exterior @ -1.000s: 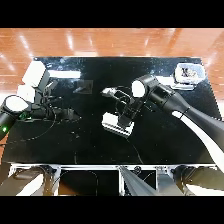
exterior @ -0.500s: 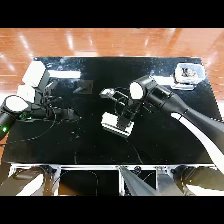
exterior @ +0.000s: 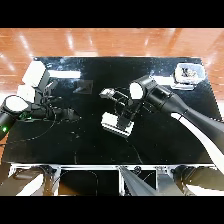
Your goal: Fold the box and place the chain.
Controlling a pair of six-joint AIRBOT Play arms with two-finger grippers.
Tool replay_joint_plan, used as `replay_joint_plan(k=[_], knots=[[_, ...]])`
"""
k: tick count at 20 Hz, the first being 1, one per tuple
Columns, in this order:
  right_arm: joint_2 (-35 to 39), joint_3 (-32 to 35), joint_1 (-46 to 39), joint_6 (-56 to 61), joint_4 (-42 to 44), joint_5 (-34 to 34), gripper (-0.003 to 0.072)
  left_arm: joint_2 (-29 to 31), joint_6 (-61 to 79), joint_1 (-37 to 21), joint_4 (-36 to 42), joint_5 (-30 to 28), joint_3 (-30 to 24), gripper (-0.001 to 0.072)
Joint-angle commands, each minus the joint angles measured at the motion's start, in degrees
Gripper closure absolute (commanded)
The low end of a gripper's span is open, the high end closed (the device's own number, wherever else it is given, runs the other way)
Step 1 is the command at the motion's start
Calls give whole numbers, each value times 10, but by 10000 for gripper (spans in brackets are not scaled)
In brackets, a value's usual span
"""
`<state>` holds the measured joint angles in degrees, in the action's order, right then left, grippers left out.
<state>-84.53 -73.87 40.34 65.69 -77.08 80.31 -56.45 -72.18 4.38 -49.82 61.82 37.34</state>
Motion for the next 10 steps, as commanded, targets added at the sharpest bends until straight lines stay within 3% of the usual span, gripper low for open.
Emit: replay_joint_plan(k=[1, 8, 9, 10], knots=[[0, 0, 1, 0, 0, 1, 367, 0, 0, 0, 0, 0, 0, 195], [0, 0, 0, 0, -1, 0, 365, 0, 0, 0, 0, 2, 0, 195], [0, 0, 0, 0, -1, 0, 267, 0, 0, 0, 0, 2, 0, 195], [0, 0, 0, 0, -2, 0, 259, 0, 0, 0, 0, 2, 0, 195]])
